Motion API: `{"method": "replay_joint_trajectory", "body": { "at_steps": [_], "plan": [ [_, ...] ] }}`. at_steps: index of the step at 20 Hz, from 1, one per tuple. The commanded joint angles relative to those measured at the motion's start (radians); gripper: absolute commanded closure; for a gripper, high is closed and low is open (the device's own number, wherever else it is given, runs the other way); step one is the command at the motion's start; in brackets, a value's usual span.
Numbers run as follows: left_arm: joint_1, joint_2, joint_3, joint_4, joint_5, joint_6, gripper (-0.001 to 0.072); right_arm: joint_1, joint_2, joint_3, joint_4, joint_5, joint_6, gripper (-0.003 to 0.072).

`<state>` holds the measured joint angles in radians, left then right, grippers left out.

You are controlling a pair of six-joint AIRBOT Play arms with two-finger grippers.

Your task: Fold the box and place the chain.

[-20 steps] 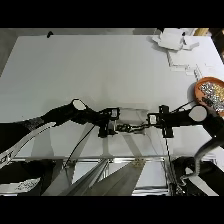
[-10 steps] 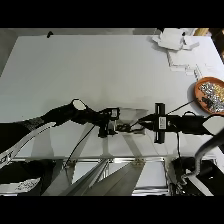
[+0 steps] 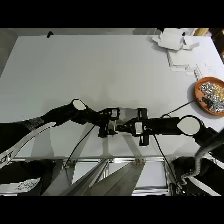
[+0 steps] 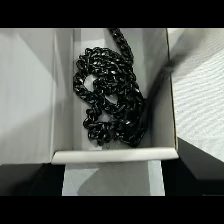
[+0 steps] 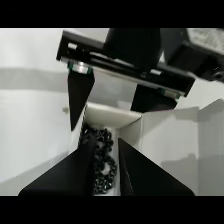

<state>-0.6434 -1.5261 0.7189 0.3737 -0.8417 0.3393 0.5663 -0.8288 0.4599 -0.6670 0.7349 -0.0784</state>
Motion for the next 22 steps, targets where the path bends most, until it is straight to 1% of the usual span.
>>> {"method": "replay_joint_trajectory", "body": {
  "at_steps": [1, 4, 6, 8, 10, 13, 18, 20, 22],
  "plan": [
    [0.001, 0.0, 0.0, 0.0, 0.0, 0.0, 0.0437, -0.006, -0.008, 0.005, -0.076, -0.014, 0.004, 0.0507],
    [0.001, 0.001, 0.0, 0.0, 0.0, 0.0, 0.0437, -0.07, 0.098, 0.006, -0.145, 0.029, 0.006, 0.0507],
    [0.001, 0.001, 0.0, 0.0, 0.0, 0.0, 0.0437, -0.145, 0.168, 0.006, -0.245, 0.089, 0.068, 0.0508],
    [0.001, 0.001, 0.0, 0.0, 0.0, 0.0, 0.0437, -0.243, 0.192, 0.005, -0.351, 0.171, 0.109, 0.0508],
    [0.001, 0.0, 0.0, 0.0, 0.0, 0.0, 0.0437, -0.347, 0.167, -0.002, -0.396, 0.235, 0.107, 0.0508],
    [0.001, 0.0, 0.0, 0.0, 0.0, 0.0, 0.0437, -0.425, 0.079, -0.008, -0.398, 0.252, 0.064, 0.0506],
    [0.001, 0.001, 0.0, 0.0, 0.0, 0.0, 0.0437, -0.416, -0.097, -0.008, -0.371, 0.241, -0.043, 0.0507],
    [0.001, 0.0, 0.0, 0.0, 0.0, 0.0, 0.0437, -0.416, -0.141, -0.008, -0.368, 0.233, -0.063, 0.0508],
    [0.001, 0.001, 0.0, 0.0, 0.0, 0.0, 0.0437, -0.416, -0.174, -0.008, -0.321, 0.203, -0.069, 0.0508]
  ]
}}
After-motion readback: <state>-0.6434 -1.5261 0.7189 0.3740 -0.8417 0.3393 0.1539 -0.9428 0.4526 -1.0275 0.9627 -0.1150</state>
